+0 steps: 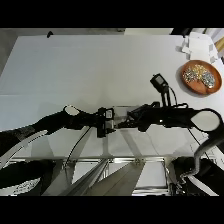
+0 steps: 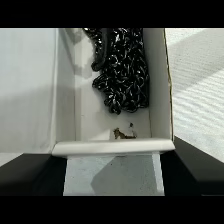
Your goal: Fold the box and place the chain.
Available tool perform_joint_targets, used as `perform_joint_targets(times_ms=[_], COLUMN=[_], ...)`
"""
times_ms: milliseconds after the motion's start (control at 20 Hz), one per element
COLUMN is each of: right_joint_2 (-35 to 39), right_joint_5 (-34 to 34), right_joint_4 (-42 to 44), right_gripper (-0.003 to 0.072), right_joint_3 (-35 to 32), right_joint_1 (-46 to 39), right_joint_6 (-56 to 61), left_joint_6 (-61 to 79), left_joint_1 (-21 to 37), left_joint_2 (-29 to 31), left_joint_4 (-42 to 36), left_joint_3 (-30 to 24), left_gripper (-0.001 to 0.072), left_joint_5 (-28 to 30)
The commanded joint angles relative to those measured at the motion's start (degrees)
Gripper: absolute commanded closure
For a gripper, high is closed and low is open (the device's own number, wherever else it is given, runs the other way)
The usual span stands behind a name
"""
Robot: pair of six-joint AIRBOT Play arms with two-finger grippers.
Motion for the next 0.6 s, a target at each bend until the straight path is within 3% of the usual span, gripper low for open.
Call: perform_joint_targets(times_ms=[0, 350, 550], right_joint_2=[-7.43, -14.12, -14.16], right_joint_5=[0.33, 2.08, 4.11], right_joint_4=[0.04, -0.17, 0.13], right_gripper=[0.0672, 0.0667, 0.0472], right_joint_3=[-0.72, -0.72, -0.68], right_joint_1=[0.07, 0.07, 0.07], right_joint_6=[-1.92, -3.67, -3.52], left_joint_6=[0.00, 0.00, 0.00], left_joint_1=[0.00, 0.00, 0.00], left_joint_2=[0.00, 0.00, 0.00], left_joint_4=[0.00, 0.00, 0.00], left_joint_3=[0.04, 0.04, 0.04], left_gripper=[0.0397, 0.0397, 0.0397], left_joint_5=[0.02, 0.00, 0.00])
